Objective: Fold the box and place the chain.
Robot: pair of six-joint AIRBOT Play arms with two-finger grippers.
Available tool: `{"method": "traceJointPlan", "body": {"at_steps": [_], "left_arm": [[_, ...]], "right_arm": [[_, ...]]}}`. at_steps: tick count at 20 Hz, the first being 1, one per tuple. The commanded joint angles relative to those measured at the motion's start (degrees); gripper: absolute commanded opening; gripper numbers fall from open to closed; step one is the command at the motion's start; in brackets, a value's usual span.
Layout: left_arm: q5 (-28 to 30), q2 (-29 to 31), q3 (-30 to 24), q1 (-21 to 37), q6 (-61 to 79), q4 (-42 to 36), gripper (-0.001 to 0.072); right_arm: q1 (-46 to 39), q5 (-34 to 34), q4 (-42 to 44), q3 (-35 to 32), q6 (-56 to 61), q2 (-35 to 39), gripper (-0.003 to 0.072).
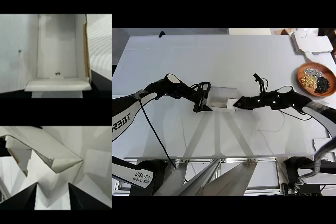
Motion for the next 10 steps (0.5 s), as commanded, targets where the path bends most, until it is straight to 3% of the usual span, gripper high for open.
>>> {"method": "traceJointPlan", "body": {"at_steps": [1, 7, 10], "left_arm": [[0.0, 0.0, 0.0, 0.0, 0.0, 0.0, 0.0333], [0.0, 0.0, 0.0, 0.0, 0.0, 0.0, 0.0333], [0.0, 0.0, 0.0, 0.0, 0.0, 0.0, 0.0333]], "right_arm": [[2.1, -6.4, -1.8, 0.0, 1.5, 0.0, 0.0453], [3.4, -7.2, -1.4, 0.0, 3.3, 0.2, 0.0449], [3.4, -8.3, -2.2, 0.0, 5.9, 1.7, 0.0534]]}}
